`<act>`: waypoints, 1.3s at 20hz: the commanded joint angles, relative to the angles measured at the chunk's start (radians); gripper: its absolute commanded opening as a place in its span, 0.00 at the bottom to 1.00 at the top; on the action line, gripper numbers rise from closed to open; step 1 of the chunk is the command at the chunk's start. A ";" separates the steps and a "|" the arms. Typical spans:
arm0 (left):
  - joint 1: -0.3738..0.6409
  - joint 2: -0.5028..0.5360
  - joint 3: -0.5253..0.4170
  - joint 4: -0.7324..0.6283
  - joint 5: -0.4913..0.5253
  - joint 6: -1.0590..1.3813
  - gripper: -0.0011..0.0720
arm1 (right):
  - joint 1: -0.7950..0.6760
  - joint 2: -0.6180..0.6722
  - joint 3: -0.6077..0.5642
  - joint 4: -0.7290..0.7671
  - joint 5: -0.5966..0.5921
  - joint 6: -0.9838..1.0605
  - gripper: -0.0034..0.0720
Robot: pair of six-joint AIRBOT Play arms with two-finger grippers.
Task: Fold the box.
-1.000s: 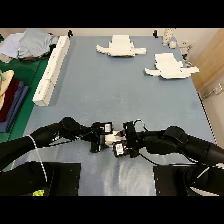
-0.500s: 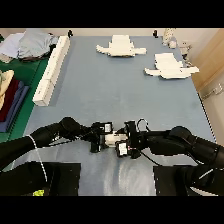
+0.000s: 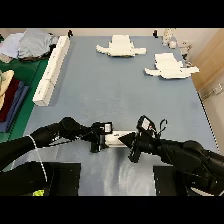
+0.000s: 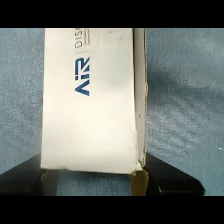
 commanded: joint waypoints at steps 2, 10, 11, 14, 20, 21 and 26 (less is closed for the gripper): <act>0.000 0.000 0.000 0.000 0.001 0.000 0.66 | 0.038 0.014 -0.130 0.047 0.279 0.221 0.04; 0.000 0.000 0.000 0.000 0.001 0.000 0.66 | 0.076 -0.115 -0.140 0.047 0.266 0.245 0.04; 0.000 0.000 0.000 0.000 0.001 0.000 0.66 | 0.087 -0.129 -0.140 0.047 0.267 0.252 0.04; 0.000 0.000 0.000 0.000 0.001 0.000 0.66 | 0.093 -0.163 -0.140 0.047 0.267 0.255 0.04; 0.000 0.000 0.000 0.000 0.001 0.000 0.66 | 0.093 -0.168 -0.149 0.047 0.266 0.256 0.04; 0.000 0.000 0.000 0.000 0.001 0.000 0.66 | 0.093 -0.168 -0.151 0.047 0.266 0.256 0.04; 0.000 0.000 0.000 0.000 0.000 0.000 0.66 | 0.093 -0.165 -0.150 0.045 0.278 0.255 0.04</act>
